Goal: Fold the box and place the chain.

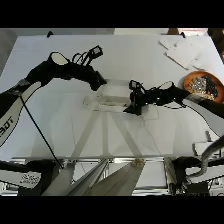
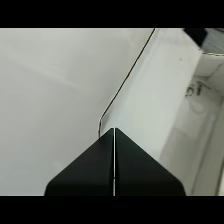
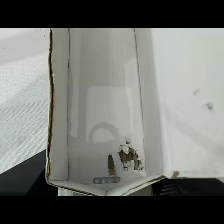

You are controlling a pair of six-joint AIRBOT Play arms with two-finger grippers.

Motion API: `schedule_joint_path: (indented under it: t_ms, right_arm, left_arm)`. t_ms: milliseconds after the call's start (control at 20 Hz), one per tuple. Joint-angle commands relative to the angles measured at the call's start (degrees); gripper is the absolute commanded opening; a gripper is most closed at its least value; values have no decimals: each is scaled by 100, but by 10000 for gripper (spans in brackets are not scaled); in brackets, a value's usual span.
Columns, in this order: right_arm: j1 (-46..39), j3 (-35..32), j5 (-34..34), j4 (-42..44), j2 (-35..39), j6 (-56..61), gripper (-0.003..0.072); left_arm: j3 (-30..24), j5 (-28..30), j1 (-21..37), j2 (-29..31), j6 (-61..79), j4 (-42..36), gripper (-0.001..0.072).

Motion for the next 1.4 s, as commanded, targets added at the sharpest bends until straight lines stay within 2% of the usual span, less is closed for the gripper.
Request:
schedule_joint_path:
  t_ms: [0, 150, 350, 650, 900, 950, 1050, 1100, 1350]
  right_arm:
    - [4, 7, 2, 2, -2, -2, 462]
    - [4, 7, 2, 0, -2, 0, 462]
    - [4, 7, 2, 2, -2, 0, 462]
    - [4, 7, 2, 2, -2, 0, 462]
    - [4, 7, 2, 2, -2, 0, 462]
    - [4, 7, 2, 2, -2, 0, 462]
    - [4, 7, 2, 2, -2, 0, 462]
    - [4, 7, 2, 2, -2, 0, 462]
    - [4, 7, 2, 2, -2, 0, 462]
  left_arm:
    - [-2, 293, -4, -363, -33, -39, 1]
    - [-2, 258, -9, -656, -31, -39, 2]
    - [2, 127, 72, -686, -31, -39, 3]
    - [2, -702, 313, -83, -20, 52, 5]
    - [0, -1075, 304, 400, -7, 1631, 16]
    - [0, -1185, 304, 398, -9, 1908, 125]
    - [0, -1270, 304, 354, -11, 2116, 546]
    - [0, -1270, 299, 326, -2, 2100, 593]
    - [-2, -1233, 92, 70, 737, 1923, 594]
